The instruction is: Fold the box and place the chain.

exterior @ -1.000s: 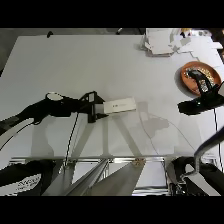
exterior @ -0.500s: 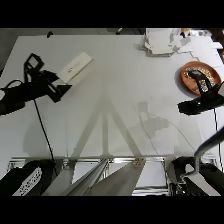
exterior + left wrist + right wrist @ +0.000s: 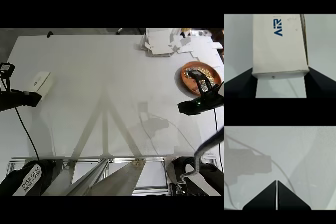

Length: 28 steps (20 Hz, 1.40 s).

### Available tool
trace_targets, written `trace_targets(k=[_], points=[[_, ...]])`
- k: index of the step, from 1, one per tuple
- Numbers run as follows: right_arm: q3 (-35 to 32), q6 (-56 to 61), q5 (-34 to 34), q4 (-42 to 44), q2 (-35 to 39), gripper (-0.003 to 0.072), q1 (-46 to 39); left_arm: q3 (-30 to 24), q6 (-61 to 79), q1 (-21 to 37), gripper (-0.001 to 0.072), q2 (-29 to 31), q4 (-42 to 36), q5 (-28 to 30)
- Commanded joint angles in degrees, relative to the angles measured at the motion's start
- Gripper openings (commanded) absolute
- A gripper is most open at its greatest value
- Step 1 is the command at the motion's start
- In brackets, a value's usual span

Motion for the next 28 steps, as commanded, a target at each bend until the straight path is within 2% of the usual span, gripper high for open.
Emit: trace_targets(k=[1, 4, 5, 6, 7, 10, 11, 12, 16, 24, 28], points=[[0.02, 0.0, 0.02, 0.02, 0.04, 0.0022, -0.02, -0.92, -5.27, 1.05, 0.0154, -1.68, 3.34, -6.05], [0.02, 0.0, 0.02, 0.02, 0.04, 0.0022, -0.02, -3.15, -8.94, 1.05, 0.0155, -1.97, 3.41, -7.04], [0.02, 0.0, 0.02, 0.02, 0.04, 0.0022, -0.02, -3.58, -9.01, 1.03, 0.0235, -1.97, 3.48, -7.98], [0.02, 0.0, 0.02, 0.02, 0.04, 0.0022, -0.02, -3.65, -9.01, 0.98, 0.0389, -1.97, 3.65, -9.22], [0.02, 0.0, 0.02, 0.02, 0.04, 0.0022, -0.02, -3.65, -9.14, 0.96, 0.0481, -1.95, 3.82, -10.36], [0.02, 0.0, 0.02, 0.02, 0.04, 0.0022, -0.02, -3.69, -9.66, 0.96, 0.0535, -1.95, 3.91, -12.79], [0.02, 0.0, 0.02, 0.02, 0.04, 0.0022, -0.02, -3.69, -9.84, 0.96, 0.0601, -1.95, 4.42, -13.35], [0.02, 0.0, 0.02, 0.02, 0.04, 0.0022, -0.02, -3.69, -10.88, 0.96, 0.0716, -1.88, 5.22, -13.66], [0.02, 0.0, 0.02, 0.02, 0.04, 0.0022, -0.02, -3.69, -16.55, 0.87, 0.0705, 0.5, 8.22, -14.51], [0.02, 0.0, 0.02, 0.02, 0.04, 0.0022, -0.02, -3.69, -16.52, -5.75, 0.0699, 16.59, 11.72, -16.09], [0.02, 0.0, 0.02, 0.02, 0.04, 0.0022, -0.02, -3.69, -17.38, -7.43, 0.0698, 19.21, 11.69, -16.0]])
